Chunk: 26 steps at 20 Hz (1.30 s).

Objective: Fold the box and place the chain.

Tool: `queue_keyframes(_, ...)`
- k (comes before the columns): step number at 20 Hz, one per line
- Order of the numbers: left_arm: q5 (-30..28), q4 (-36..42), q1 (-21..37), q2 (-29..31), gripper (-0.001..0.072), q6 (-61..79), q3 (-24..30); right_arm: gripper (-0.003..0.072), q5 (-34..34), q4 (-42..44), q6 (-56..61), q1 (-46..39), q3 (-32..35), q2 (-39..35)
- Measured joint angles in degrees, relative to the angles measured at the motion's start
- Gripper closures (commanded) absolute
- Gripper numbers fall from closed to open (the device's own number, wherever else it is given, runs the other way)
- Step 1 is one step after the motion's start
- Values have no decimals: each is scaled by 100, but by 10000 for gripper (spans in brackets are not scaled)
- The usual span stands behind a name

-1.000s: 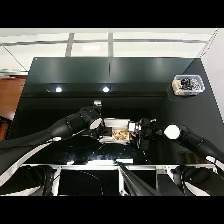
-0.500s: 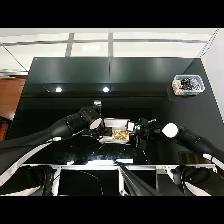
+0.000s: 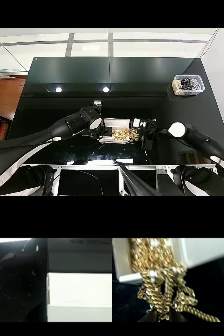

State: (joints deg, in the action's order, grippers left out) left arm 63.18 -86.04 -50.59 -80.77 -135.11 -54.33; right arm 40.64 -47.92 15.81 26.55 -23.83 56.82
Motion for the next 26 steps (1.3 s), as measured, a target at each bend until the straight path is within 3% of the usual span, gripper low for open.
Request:
queue_keyframes(6, 2, 0, 0, 0, 678, 0, 0, 641, 1008, -234, 1823, -243, -601, -1167)
queue_keyframes(10, 4, 0, -2, 0, 678, 2, 0, 641, 1502, 212, 2498, -275, -1399, -1537)
queue_keyframes(15, 7, 0, 0, 0, 678, 7, 0, 638, 1333, 1331, 2804, -282, -1786, -1515)
queue_keyframes(20, 11, 0, 0, 0, 678, 7, 0, 637, 1408, 1779, 2927, -264, -1832, -918)
queue_keyframes(21, 11, 0, -2, 0, 679, 7, 0, 572, 1491, 1753, 2929, -260, -1803, -791)
queue_keyframes(23, 11, 0, -2, 0, 678, 7, 0, 5, 1646, 1679, 2951, -254, -1674, -551)
queue_keyframes(26, 11, 0, 0, 0, 678, 7, 0, -17, 1740, 1451, 2955, -328, -1530, -345)
